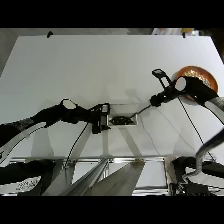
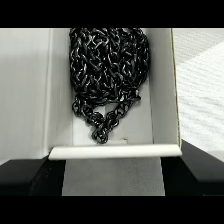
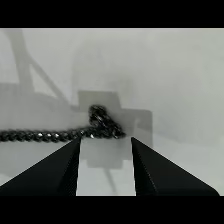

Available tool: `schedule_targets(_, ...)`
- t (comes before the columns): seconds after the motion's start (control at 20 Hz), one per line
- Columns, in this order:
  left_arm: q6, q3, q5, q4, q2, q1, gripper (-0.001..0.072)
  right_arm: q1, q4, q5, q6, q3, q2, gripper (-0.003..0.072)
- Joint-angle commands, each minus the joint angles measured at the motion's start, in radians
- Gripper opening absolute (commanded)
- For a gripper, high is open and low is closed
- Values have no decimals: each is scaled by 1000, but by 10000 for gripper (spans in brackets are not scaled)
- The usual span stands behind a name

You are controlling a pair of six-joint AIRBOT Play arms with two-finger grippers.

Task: Fold the box and place the chain.

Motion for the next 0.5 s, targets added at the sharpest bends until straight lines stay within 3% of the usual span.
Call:
schedule_targets(0.0,0,0,0,0,0,0,253,18,26,-56,-45,0,-11,316)
schedule_targets(0.45,0,0,0,0,0,0,253,18,-29,3,0,0,-11,275)
